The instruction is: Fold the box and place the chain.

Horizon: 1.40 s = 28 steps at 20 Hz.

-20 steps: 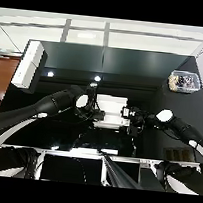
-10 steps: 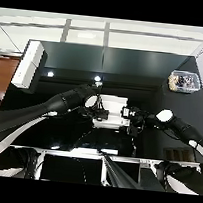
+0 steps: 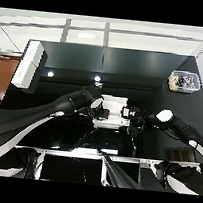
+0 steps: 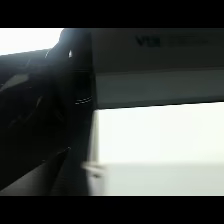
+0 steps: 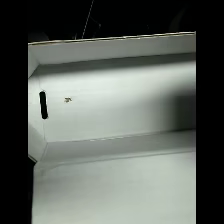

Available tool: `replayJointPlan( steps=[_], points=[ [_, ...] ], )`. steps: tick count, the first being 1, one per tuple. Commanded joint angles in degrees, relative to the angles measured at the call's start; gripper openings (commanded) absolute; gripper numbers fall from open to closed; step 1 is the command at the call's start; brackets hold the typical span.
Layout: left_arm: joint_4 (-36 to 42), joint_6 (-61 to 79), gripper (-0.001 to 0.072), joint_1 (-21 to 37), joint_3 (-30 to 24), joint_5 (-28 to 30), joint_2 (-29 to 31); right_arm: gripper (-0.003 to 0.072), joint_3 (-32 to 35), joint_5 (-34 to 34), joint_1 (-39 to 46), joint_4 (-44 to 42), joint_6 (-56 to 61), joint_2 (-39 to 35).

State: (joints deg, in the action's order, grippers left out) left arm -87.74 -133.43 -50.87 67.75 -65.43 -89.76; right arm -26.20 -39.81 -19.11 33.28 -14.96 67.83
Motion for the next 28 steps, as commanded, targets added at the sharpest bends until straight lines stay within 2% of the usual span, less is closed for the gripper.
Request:
replayJointPlan(
  steps=[1,3,4,7,8,10,11,13,16,21,22,23,25,26,28],
  points=[
    [-2.16,-2.14,0.0244,-1.42,2.16,-1.31,-1.01,0.0404,0.02,0.0,-0.04,0.0,0.0,-0.02],
    [-2.05,-2.91,0.0181,-1.62,2.19,-2.47,-1.09,0.0404,0.02,0.0,-0.04,0.0,0.0,0.0],
    [-2.25,-3.37,0.0049,-1.62,2.19,-2.99,-1.09,0.0404,0.02,0.0,-0.04,0.0,-0.02,0.0],
    [-2.19,-3.54,0.0029,-1.62,2.19,-3.23,-1.09,0.0404,0.02,0.0,-0.04,0.0,-0.02,-0.02],
    [-2.12,-3.54,0.0053,-1.6,2.19,-3.23,-1.09,0.0404,0.02,0.0,-0.04,0.0,0.0,-0.02],
    [-1.99,-3.54,0.0359,-1.55,2.19,-3.85,-1.09,0.0404,0.02,0.0,-0.04,0.0,0.0,0.0],
    [-2.01,-3.54,0.0428,-1.51,2.19,-4.59,-1.09,0.0404,0.02,0.0,-0.04,0.0,0.0,-0.02],
    [-2.25,-3.56,0.0426,-1.51,2.19,-5.55,-1.09,0.0404,0.02,0.0,-0.04,0.0,0.0,-0.02],
    [-2.25,-4.11,0.0347,-1.51,2.19,-5.2,-1.33,0.0404,0.02,0.0,-0.04,0.0,0.0,-0.02],
    [-1.97,-4.79,0.0347,-1.51,2.19,-4.98,-1.9,0.0404,0.02,0.0,-0.04,0.0,0.0,-0.02],
    [-1.97,-4.85,0.03,-1.51,2.19,-4.74,-1.9,0.0404,0.02,0.0,-0.04,0.0,0.0,-0.02],
    [-1.97,-4.83,0.0193,-1.51,2.19,-4.24,-1.9,0.0404,0.02,0.0,-0.04,0.0,0.0,-0.02],
    [-1.31,-4.85,0.0072,-1.55,2.19,-3.69,-1.9,0.0404,0.02,0.0,-0.04,0.0,0.0,0.0],
    [-1.27,-4.83,0.0029,-1.55,2.19,-3.87,-1.9,0.0404,0.02,0.0,-0.04,0.0,0.0,-0.02],
    [-1.27,-4.83,0.0029,-1.62,2.19,-4.09,-1.9,0.0404,0.02,0.0,-0.04,0.0,0.0,-0.02]
  ],
)
